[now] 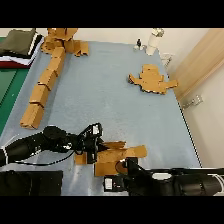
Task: Fold the box.
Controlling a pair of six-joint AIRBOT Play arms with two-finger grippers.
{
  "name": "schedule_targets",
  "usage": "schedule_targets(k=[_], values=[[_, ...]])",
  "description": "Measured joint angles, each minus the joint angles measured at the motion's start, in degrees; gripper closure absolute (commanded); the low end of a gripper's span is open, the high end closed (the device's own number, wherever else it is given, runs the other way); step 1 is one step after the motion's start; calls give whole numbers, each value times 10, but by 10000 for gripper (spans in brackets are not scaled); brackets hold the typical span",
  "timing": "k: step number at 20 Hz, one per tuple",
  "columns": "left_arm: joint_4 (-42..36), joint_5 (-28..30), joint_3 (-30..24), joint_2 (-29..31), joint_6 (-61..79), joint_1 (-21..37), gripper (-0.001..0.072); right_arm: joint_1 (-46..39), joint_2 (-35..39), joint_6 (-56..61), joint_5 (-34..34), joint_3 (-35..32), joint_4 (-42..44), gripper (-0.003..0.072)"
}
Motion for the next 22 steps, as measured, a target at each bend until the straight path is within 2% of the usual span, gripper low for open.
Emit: schedule_targets(k=[9,20,21,22], values=[[0,0,0,0,0,0,698,3,-20,111,4,7,-91,161],[0,0,0,0,0,0,698,3,24,230,-77,15,-147,160],[0,0,0,0,0,0,698,3,25,235,-80,15,-150,155],[0,0,0,0,0,0,698,3,25,240,-81,15,-153,52]])
